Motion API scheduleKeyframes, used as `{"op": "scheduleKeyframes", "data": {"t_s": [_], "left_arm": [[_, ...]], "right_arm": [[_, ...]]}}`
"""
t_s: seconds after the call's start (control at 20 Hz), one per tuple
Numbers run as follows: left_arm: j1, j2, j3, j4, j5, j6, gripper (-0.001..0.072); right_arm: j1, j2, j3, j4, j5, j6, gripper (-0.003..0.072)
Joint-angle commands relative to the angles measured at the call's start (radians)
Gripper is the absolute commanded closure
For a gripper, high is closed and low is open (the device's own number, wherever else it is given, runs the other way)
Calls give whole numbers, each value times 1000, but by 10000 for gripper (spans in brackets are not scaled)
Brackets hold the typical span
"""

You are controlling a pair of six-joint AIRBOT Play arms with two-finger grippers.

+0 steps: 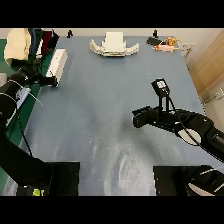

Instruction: Fold the box.

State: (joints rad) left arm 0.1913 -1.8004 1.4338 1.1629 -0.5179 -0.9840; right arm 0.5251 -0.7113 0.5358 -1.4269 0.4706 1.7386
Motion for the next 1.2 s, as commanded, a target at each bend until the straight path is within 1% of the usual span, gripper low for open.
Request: {"op": "scheduleKeyframes", "data": {"t_s": [0.0,0.1,0.25,0.8,0.9,1.05,1.1,1.15], "left_arm": [[-4,-89,126,0,14,-32,367],[-4,-116,171,0,13,-32,367],[-4,-142,203,0,5,-35,367],[-5,-150,204,0,6,-35,368],[-5,-150,204,0,6,-35,339],[-5,-150,204,0,8,-35,338],[-5,-150,204,0,8,-35,290],[-5,-148,204,0,2,-35,14]], "right_arm": [[0,0,1,-6,3,0,682],[0,0,1,-6,3,0,682],[0,0,1,-6,3,1,681],[0,0,1,-6,3,1,681],[0,0,1,-6,3,1,682],[0,0,1,-6,7,16,682],[0,0,1,-6,8,16,681],[0,0,1,-10,8,16,681]]}}
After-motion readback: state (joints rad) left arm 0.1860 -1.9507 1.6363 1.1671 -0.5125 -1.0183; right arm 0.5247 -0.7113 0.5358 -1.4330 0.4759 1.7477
